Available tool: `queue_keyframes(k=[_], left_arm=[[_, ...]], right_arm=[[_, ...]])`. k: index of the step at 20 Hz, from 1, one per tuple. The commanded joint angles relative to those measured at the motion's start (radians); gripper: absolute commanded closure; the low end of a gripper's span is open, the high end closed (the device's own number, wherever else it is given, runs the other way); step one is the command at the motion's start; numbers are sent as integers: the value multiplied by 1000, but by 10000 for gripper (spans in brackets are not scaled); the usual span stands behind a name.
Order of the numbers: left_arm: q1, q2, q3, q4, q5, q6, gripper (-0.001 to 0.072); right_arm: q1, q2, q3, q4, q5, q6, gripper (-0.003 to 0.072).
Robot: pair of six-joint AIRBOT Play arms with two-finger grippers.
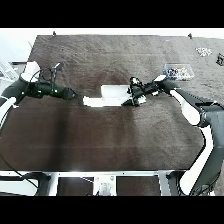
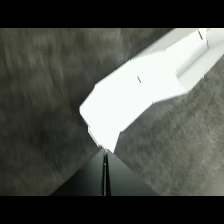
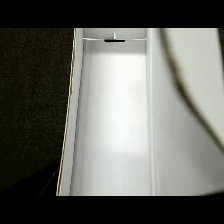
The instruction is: Fold the box and place the chain.
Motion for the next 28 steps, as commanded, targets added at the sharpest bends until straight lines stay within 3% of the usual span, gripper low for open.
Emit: queue_keyframes(k=[1,7,12,19,28], left_arm=[[2,-21,-33,-8,2,-78,690],[-3,-116,-34,-18,-5,-170,687],[-11,-125,-34,-117,36,-170,687],[-104,-129,-34,-113,146,-196,687],[-156,-176,-16,-214,177,-140,686]], right_arm=[[0,0,0,0,0,0,211],[0,0,0,0,0,0,211],[0,0,0,0,0,0,212],[0,0,0,0,0,0,212],[0,0,0,0,0,0,211]])
